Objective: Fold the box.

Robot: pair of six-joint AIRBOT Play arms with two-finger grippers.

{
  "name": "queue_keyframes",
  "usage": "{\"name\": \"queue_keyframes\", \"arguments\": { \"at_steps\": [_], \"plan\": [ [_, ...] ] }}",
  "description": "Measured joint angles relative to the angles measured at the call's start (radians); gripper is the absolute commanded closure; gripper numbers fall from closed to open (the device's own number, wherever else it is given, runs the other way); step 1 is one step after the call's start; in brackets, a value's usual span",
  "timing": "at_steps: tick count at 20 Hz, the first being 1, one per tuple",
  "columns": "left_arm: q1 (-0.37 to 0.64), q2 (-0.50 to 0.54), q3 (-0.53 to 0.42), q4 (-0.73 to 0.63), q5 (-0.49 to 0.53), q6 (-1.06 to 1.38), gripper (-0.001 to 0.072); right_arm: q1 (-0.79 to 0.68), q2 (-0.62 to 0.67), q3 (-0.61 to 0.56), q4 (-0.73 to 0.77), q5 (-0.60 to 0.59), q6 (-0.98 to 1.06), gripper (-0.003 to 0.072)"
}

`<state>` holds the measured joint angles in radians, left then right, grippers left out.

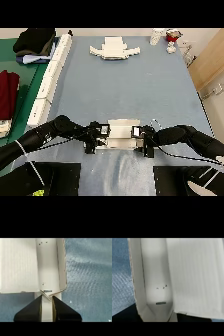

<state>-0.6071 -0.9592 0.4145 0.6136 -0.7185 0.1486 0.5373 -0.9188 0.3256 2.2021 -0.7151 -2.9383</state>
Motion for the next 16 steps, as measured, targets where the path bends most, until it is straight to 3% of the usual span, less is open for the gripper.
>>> {"name": "queue_keyframes", "arguments": {
  "at_steps": [9,16],
  "plan": [
    [-0.027,-0.008,0.002,-0.010,0.014,0.019,0.0573,0.000,0.000,0.000,0.000,0.000,0.004,0.0227],
    [0.023,0.037,0.002,0.063,-0.004,-0.068,0.0550,0.000,0.000,0.000,0.001,0.000,0.007,0.0227]
  ]
}}
